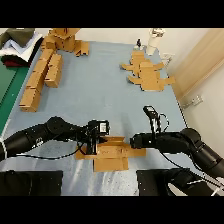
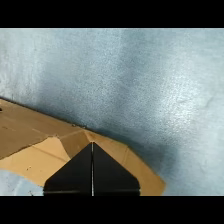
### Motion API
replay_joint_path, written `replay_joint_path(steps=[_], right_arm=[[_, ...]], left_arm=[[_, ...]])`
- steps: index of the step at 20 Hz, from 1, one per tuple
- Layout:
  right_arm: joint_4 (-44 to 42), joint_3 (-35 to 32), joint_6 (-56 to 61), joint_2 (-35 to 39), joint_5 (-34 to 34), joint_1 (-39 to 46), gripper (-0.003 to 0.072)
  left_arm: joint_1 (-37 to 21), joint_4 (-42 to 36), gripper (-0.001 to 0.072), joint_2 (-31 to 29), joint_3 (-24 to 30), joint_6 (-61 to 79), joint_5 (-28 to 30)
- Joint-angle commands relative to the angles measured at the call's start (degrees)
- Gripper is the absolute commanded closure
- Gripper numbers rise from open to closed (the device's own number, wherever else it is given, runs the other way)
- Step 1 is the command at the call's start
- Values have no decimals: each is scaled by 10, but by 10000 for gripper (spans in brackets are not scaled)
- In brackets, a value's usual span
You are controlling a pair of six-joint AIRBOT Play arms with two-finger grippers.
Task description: Fold the box.
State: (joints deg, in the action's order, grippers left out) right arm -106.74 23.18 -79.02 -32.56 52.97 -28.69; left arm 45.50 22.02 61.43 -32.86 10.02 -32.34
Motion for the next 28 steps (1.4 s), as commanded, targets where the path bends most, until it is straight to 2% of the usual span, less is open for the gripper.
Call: replay_joint_path(steps=[1,11,15,17,19,21,25,27,28], right_arm=[[1,1,1,1,0,0,684],[2,1,1,1,10,0,682],[-38,1,0,2,67,-2,684],[-54,1,0,9,115,-30,684],[-60,1,0,16,132,-93,684],[-18,1,13,31,117,-195,685],[189,-3,143,58,109,-464,685],[293,-10,160,51,106,-588,683],[331,-15,160,43,105,-632,641]], left_arm=[[-2,1,699,10,0,-5,-6],[-2,1,697,26,2,-10,-28],[-2,1,697,26,2,-10,-19],[-2,1,697,26,2,-10,-12],[-2,1,697,26,2,-10,-12],[-2,1,697,26,2,-10,-12],[-2,1,697,26,2,-10,-12],[-2,0,697,26,2,-10,-12],[-2,0,697,26,2,-10,-12]])
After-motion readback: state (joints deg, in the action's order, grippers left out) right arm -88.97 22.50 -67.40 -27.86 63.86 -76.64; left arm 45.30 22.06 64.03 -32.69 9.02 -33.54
